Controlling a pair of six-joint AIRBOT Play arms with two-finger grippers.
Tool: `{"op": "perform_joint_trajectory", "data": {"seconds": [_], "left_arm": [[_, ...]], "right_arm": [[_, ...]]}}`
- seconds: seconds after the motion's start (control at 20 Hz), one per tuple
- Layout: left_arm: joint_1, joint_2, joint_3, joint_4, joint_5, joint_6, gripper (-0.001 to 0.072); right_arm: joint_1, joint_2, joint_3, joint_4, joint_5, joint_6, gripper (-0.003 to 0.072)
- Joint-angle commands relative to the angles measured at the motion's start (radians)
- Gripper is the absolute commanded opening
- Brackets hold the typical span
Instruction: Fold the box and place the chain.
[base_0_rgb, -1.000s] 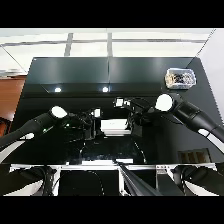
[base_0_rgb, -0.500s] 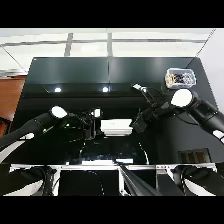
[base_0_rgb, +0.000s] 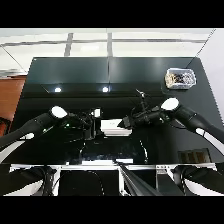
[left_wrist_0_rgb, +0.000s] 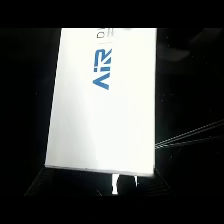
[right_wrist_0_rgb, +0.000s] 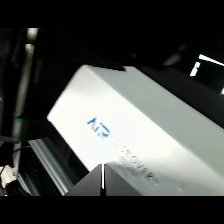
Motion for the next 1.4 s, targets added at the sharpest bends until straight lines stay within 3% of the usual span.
{"op": "perform_joint_trajectory", "data": {"seconds": [0.0,0.45,0.6,0.8,0.85,0.9,0.95,1.15,1.35], "left_arm": [[0.0,-0.001,0.001,0.0,0.0,-0.001,0.0357],[0.0,-0.001,0.001,0.0,-0.001,-0.001,0.0357],[0.0,-0.001,0.001,-0.001,-0.002,0.0,0.0357],[0.0,0.0,0.001,-0.002,-0.002,-0.001,0.0358],[0.0,0.0,0.001,-0.002,-0.002,0.0,0.0373],[0.0,0.006,0.001,0.0,-0.002,0.0,0.0516],[0.0,0.018,0.001,0.0,-0.001,-0.002,0.072],[0.001,0.145,0.001,0.056,-0.003,-0.006,0.0716],[-0.023,0.22,0.01,-0.057,-0.008,-0.087,0.0715]], "right_arm": [[0.002,-0.055,-0.004,-0.098,-0.035,0.032,0.0021],[0.0,-0.054,0.005,-0.099,-0.059,0.031,0.0021],[-0.042,-0.01,0.072,-0.1,0.085,0.006,0.0021],[-0.233,0.149,0.137,-0.154,0.316,0.005,0.0021],[-0.288,0.194,0.137,-0.197,0.353,0.008,0.0021],[-0.343,0.24,0.137,-0.26,0.388,0.026,0.0022],[-0.385,0.276,0.137,-0.322,0.411,0.054,0.0021],[-0.507,0.37,0.137,-0.488,0.469,0.091,0.0021],[-0.549,0.376,0.135,-0.493,0.375,0.092,0.0021]]}}
